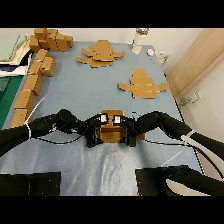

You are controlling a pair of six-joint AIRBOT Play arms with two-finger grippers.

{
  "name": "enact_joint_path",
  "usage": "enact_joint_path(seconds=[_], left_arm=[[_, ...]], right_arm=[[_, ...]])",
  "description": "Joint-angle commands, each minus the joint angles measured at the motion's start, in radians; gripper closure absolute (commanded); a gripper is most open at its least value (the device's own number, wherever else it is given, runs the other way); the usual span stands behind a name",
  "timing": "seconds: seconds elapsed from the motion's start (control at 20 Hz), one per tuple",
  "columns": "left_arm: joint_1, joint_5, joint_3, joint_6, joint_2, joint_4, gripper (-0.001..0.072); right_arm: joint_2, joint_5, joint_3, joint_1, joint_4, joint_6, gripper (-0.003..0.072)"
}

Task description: Fold the box.

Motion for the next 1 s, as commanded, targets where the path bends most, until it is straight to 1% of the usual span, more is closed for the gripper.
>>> enact_joint_path(seconds=[0.0, 0.55, 0.65, 0.7, 0.75, 0.85, 0.95], left_arm=[[0.000, 0.000, 0.001, 0.000, 0.000, 0.000, 0.0116], [0.000, -0.001, 0.001, 0.000, 0.000, 0.000, 0.0117], [0.000, 0.000, 0.001, 0.000, 0.000, 0.000, 0.0116], [0.000, 0.000, 0.001, 0.000, 0.000, 0.000, 0.0116], [0.000, -0.001, 0.001, 0.000, 0.000, 0.000, 0.0116], [0.000, 0.000, 0.001, 0.000, 0.000, 0.000, 0.0116], [0.000, 0.000, 0.001, 0.000, 0.000, 0.000, 0.0116]], right_arm=[[0.000, 0.000, 0.000, 0.001, 0.000, 0.000, 0.0150], [0.000, 0.000, 0.000, 0.001, 0.002, 0.000, 0.0150], [0.000, -0.028, 0.000, 0.001, 0.002, 0.001, 0.0150], [0.002, -0.041, 0.000, 0.001, 0.003, 0.000, 0.0093], [0.006, -0.048, 0.001, 0.000, 0.005, 0.018, -0.0023], [0.034, -0.056, 0.006, 0.000, -0.019, 0.146, -0.0023], [0.074, -0.056, 0.010, -0.001, -0.077, 0.204, -0.0024]])
